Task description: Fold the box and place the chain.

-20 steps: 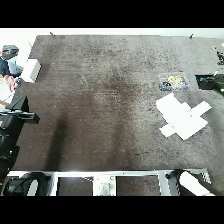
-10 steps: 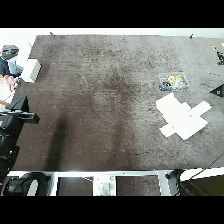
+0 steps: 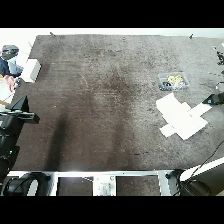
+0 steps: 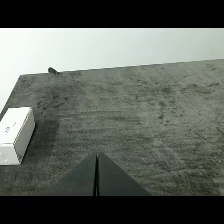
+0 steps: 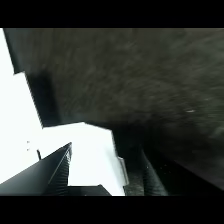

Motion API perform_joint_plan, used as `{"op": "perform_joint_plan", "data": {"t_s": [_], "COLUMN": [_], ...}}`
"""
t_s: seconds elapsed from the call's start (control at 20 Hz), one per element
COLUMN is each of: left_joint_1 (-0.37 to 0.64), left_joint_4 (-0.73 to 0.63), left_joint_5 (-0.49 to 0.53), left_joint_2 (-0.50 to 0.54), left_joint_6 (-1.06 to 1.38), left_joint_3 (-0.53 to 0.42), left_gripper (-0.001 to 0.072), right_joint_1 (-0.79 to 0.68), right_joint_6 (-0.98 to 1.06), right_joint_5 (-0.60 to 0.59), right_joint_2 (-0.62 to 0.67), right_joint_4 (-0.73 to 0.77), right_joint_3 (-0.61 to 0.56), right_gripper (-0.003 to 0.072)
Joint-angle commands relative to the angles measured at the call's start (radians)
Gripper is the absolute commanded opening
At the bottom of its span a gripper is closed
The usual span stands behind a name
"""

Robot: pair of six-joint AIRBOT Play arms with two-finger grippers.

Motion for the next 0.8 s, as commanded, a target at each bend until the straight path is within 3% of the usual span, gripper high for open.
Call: {"op": "perform_joint_plan", "data": {"t_s": [0.0, 0.3, 0.35, 0.4, 0.5, 0.55, 0.6, 0.75], "left_joint_1": [-0.001, -0.001, -0.001, -0.001, -0.001, -0.001, -0.001, -0.001], "left_joint_4": [0.0, 0.0, 0.0, 0.0, 0.0, 0.0, 0.0, 0.0], "left_joint_5": [0.0, 0.0, 0.0, 0.0, 0.0, 0.0, 0.0, 0.0], "left_joint_2": [0.001, 0.001, 0.001, 0.001, 0.001, 0.001, 0.001, 0.001], "left_joint_6": [0.0, 0.0, 0.0, 0.0, 0.0, 0.0, 0.0, 0.0], "left_joint_3": [0.0, 0.0, 0.0, 0.0, 0.0, 0.0, 0.0, 0.0], "left_gripper": [0.0013, 0.0013, 0.0013, 0.0012, 0.0013, 0.0013, 0.0013, 0.0013], "right_joint_1": [0.003, 0.004, 0.004, 0.004, 0.004, 0.004, 0.004, 0.005], "right_joint_6": [-0.057, -0.109, -0.109, -0.109, -0.128, -0.127, -0.126, -0.086], "right_joint_5": [0.085, 0.177, 0.187, 0.204, 0.234, 0.235, 0.235, 0.236], "right_joint_2": [-0.047, -0.081, -0.081, -0.082, -0.082, -0.082, -0.082, -0.058], "right_joint_4": [-0.01, 0.001, 0.002, 0.007, 0.043, 0.069, 0.095, 0.179], "right_joint_3": [0.001, -0.002, -0.008, -0.008, -0.008, -0.008, -0.008, -0.033], "right_gripper": [0.0467, 0.0463, 0.0328, 0.0326, 0.0219, 0.0213, 0.013, 0.0038]}}
